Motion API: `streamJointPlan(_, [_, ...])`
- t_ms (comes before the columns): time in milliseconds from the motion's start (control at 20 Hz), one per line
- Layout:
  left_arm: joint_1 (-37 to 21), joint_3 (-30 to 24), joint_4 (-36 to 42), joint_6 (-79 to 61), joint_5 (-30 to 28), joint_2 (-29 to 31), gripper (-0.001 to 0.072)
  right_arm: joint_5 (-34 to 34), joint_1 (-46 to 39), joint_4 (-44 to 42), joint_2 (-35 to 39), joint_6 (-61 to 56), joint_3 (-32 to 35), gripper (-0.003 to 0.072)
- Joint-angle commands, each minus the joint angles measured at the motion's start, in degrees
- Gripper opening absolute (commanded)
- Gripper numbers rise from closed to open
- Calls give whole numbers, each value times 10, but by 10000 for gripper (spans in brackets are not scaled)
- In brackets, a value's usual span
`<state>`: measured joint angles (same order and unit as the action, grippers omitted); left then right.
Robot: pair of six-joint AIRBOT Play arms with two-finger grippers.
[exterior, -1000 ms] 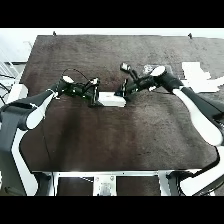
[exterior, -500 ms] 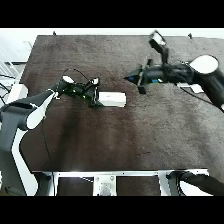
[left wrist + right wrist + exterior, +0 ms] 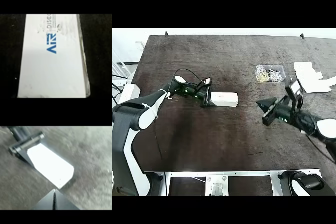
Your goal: Fold the box and place the chain.
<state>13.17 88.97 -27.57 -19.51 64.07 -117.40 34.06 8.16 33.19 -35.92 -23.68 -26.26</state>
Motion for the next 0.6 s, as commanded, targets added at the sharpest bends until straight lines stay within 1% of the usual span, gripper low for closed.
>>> streamJointPlan(0, [0,0,5,0,1,0,651,-35,-1,-2,37,-2,62,12])
streamJointPlan(100, [0,0,17,0,14,0,651,-35,-1,-2,37,-1,63,12])
streamJointPlan(300, [0,1,24,0,15,0,651,-35,-1,-2,37,-1,63,12])
streamJointPlan(450, [0,1,23,34,29,0,651,-35,-1,-2,37,-1,63,12])
streamJointPlan(550, [0,1,23,35,27,0,651,-34,-1,-2,37,-1,63,11])
